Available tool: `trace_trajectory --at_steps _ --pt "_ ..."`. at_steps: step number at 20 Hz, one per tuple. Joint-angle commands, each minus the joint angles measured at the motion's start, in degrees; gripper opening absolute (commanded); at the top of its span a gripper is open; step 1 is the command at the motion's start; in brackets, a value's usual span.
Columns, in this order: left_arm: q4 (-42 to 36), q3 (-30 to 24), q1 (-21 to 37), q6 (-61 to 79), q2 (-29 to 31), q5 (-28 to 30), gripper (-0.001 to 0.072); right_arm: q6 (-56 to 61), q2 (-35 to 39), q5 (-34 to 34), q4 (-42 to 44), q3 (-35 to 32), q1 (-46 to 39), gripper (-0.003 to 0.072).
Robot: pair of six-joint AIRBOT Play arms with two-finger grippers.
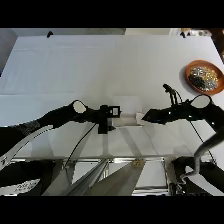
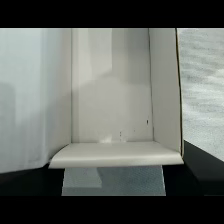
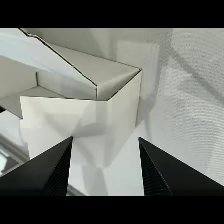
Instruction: Fold the box and place the chain.
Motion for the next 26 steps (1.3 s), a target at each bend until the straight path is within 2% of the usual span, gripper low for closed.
trace_trajectory --at_steps 1,8,17,22,26 --pt "0.0 0.0 0.0 0.0 0.0 0.0 0.0013 5.0 -1.2 -2.4 -4.0 2.6 5.7 0.0467" --pt "0.0 0.0 0.0 0.0 0.0 0.0 0.0013 24.0 -6.4 -2.3 -20.0 9.9 16.1 0.0467" --pt "0.0 0.0 0.0 0.0 0.0 0.0 0.0013 37.5 -14.1 0.3 -29.1 16.5 25.7 0.0464" --pt "0.0 0.0 0.0 0.0 0.0 0.0 0.0013 45.2 -15.3 2.1 -36.3 16.9 28.3 0.0457" --pt "0.0 0.0 0.0 0.0 0.0 0.0 0.0013 47.6 -16.0 1.2 -37.8 16.9 28.9 0.0400"
